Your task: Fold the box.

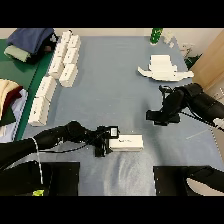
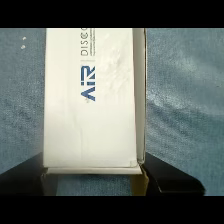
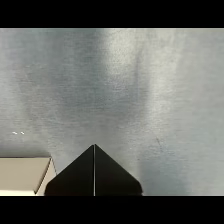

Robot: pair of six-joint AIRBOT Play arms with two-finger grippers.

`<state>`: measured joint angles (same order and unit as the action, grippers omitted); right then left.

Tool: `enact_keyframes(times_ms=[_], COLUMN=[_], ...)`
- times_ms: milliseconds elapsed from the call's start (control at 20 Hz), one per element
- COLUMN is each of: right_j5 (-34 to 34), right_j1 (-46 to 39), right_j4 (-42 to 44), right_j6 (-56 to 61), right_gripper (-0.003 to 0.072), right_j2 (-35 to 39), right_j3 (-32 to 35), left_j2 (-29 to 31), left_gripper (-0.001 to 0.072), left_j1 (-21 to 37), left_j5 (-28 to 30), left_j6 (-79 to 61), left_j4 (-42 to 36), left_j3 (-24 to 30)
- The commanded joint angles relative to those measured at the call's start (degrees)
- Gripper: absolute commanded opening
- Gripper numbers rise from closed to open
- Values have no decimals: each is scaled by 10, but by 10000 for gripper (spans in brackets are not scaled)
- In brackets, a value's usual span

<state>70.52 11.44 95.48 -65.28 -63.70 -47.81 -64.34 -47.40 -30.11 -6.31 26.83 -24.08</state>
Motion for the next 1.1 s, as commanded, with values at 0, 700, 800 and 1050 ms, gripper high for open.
enact_keyframes(times_ms=[0,700,800,1050], right_j5=[0,0,0,0], right_j1=[0,0,0,0], right_j4=[12,12,12,12], right_j6=[6,6,6,6], right_gripper=[7,7,7,8], right_j2=[-3,-3,-3,-3], right_j3=[-1,-1,-1,-1], left_j2=[4,202,183,123], left_gripper=[517,517,517,517], left_j1=[0,384,439,482], left_j5=[7,-29,-39,29], left_j6=[30,628,628,634], left_j4=[1,363,364,362], left_j3=[-3,-3,-3,-12])
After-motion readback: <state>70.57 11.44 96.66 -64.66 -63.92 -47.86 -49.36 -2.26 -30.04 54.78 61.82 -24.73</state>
